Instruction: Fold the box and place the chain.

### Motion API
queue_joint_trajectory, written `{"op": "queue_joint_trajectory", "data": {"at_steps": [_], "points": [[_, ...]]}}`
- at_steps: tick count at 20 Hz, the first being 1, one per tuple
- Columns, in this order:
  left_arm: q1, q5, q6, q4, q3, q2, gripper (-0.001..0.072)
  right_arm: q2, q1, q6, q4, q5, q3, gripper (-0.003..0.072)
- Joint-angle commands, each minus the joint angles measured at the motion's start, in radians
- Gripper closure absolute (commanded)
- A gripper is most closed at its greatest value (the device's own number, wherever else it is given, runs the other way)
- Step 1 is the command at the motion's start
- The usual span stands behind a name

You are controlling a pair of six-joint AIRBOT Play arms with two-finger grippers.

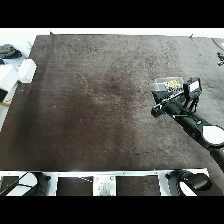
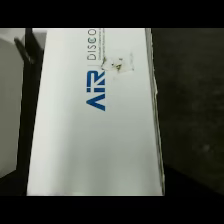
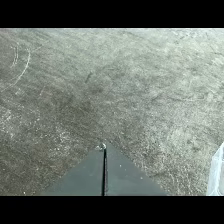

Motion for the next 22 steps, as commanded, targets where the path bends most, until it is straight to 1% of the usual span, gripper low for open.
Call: {"op": "queue_joint_trajectory", "data": {"at_steps": [1, 5, 8, 10, 16, 17, 18, 19, 22], "points": [[0.05, -0.006, -0.037, 0.115, -0.081, -0.038, 0.0706, 0.001, 0.0, 0.0, 0.0, 0.001, -0.001, 0.0698], [0.05, 0.066, -0.045, 0.137, -0.081, -0.136, 0.0706, 0.001, 0.0, 0.0, -0.001, 0.0, -0.002, 0.0698], [0.05, 0.083, 0.011, 0.137, -0.08, -0.22, 0.0707, 0.001, 0.0, 0.0, -0.004, 0.0, -0.003, 0.0698], [0.05, 0.074, 0.049, 0.133, -0.069, -0.264, 0.0706, 0.001, 0.0, 0.0, -0.004, 0.0, -0.007, 0.0698], [0.05, 0.118, 0.108, 0.134, -0.063, -0.305, 0.0698, 0.001, 0.0, 0.001, -0.002, 0.0, -0.027, 0.0698], [0.05, 0.117, 0.136, 0.135, -0.063, -0.305, 0.0562, 0.001, 0.0, 0.001, 0.002, 0.0, -0.027, 0.0698], [0.05, 0.12, 0.142, 0.137, -0.063, -0.305, 0.0215, 0.001, 0.0, 0.001, 0.002, 0.0, -0.027, 0.0698], [0.05, 0.128, 0.137, 0.137, -0.063, -0.305, 0.0032, 0.001, 0.0, 0.001, 0.002, 0.0, -0.027, 0.0698], [0.05, 0.12, 0.129, 0.137, -0.055, -0.304, 0.0021, 0.001, 0.0, 0.001, 0.004, 0.0, -0.027, 0.0698]]}}
